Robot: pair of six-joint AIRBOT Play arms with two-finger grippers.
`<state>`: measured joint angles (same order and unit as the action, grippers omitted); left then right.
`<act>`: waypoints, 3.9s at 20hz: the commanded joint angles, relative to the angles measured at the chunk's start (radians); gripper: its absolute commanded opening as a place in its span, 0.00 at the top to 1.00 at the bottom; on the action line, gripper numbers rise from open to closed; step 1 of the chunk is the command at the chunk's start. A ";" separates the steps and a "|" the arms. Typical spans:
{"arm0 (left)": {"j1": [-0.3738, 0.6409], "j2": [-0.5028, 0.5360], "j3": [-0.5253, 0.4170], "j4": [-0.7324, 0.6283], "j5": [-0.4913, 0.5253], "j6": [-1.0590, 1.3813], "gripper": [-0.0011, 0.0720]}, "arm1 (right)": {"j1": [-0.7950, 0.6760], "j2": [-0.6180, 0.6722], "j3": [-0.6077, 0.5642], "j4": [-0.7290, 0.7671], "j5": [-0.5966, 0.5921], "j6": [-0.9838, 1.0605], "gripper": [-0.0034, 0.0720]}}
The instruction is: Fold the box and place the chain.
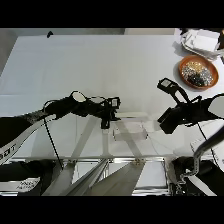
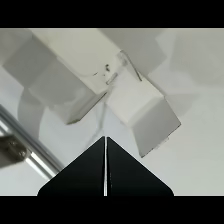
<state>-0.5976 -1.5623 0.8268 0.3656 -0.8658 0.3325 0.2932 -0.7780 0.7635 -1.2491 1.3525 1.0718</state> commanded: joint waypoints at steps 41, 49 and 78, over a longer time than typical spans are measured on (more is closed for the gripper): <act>-0.001 -0.001 0.000 0.002 -0.003 0.000 0.97 | 0.074 0.097 -0.470 0.243 -0.657 -0.971 0.04; -0.001 -0.001 0.000 0.002 -0.003 0.000 0.97 | 0.010 0.039 -0.466 0.354 -0.657 -1.127 0.04; -0.001 -0.001 0.000 0.002 -0.003 0.000 0.97 | -0.027 -0.311 -0.439 0.629 -0.583 -1.403 0.11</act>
<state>-0.5980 -1.5623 0.8268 0.3706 -0.8703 0.3332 0.2649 -1.0634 0.3241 -0.6338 0.7708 -0.3119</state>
